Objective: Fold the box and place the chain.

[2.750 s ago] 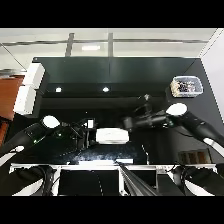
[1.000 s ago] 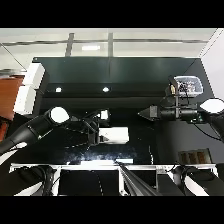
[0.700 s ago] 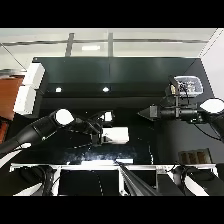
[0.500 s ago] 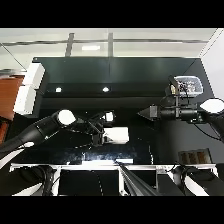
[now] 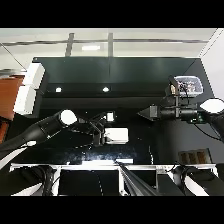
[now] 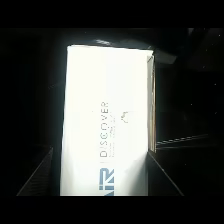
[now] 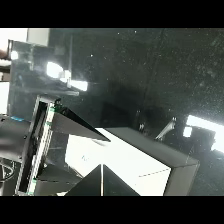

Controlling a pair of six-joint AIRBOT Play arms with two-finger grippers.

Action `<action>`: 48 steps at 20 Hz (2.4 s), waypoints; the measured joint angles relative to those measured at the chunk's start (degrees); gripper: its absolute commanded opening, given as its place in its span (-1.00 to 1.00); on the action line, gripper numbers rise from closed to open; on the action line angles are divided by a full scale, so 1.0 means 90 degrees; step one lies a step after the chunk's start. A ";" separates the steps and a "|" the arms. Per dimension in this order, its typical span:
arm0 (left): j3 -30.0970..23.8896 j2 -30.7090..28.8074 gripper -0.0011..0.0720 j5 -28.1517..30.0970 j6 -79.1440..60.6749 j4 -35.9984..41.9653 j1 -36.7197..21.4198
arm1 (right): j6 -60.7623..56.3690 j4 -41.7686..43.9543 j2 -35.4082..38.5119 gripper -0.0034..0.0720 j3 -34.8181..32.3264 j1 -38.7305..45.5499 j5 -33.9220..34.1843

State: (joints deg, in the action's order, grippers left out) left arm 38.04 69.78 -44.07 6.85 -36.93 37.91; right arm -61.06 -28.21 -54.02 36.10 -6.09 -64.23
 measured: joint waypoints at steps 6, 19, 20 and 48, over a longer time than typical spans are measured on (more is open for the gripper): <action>0.0080 -0.0160 0.96 -0.0032 0.0058 0.0005 0.0000 | 0.0000 0.0000 0.0000 -0.86 0.0000 0.0000 -0.0027; 0.0104 -0.0005 0.97 -0.0270 0.0267 -0.0012 -0.0002 | 0.0000 -0.0019 0.0000 -0.86 0.0000 0.0000 -0.0085; 0.0104 0.0005 0.97 -0.0216 0.0274 -0.0012 -0.0002 | 0.0000 -0.0039 0.0000 -0.86 0.0000 0.0000 -0.0087; 0.0107 0.0015 0.98 0.0117 0.0712 -0.0563 0.0449 | 0.0000 -0.0097 0.0000 -0.86 0.0000 0.0000 -0.0075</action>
State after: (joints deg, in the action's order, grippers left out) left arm 39.00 69.91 -43.03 13.26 -42.00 41.95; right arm -61.06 -29.08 -54.02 36.10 -6.09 -64.90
